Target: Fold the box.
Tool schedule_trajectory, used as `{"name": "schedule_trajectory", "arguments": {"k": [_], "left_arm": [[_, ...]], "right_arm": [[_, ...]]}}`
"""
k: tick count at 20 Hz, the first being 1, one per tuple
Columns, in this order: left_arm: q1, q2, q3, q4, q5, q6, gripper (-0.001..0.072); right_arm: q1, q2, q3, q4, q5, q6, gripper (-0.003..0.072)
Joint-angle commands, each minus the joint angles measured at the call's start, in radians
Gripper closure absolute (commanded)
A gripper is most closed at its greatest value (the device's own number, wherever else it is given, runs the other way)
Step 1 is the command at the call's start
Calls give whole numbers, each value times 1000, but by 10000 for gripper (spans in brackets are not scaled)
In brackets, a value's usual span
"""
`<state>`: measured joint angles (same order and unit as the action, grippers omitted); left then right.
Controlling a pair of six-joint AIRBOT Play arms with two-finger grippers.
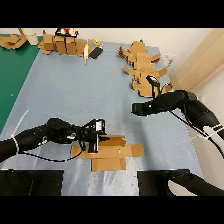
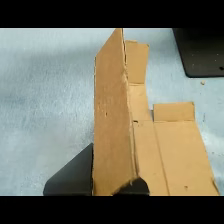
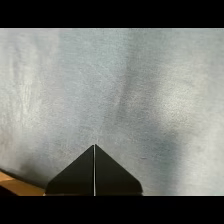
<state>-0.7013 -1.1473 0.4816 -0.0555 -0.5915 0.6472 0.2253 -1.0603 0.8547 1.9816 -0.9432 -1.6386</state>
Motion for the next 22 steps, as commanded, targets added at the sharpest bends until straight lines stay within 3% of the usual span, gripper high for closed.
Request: {"name": "schedule_trajectory", "arguments": {"k": [1, 8, 16, 22], "left_arm": [[-3, -1, -16, -1, 17, 14, 698], [-3, -17, -24, 0, 15, -46, 697], [-4, -17, -24, 45, -58, -106, 697], [-4, -18, -24, 128, -58, -125, 697]], "right_arm": [[1, 0, 0, 7, 11, 0, 677], [1, 0, 0, 8, 11, 0, 676], [1, 0, 0, 8, 11, -11, 677], [1, 0, 0, 5, 12, -11, 677]]}}
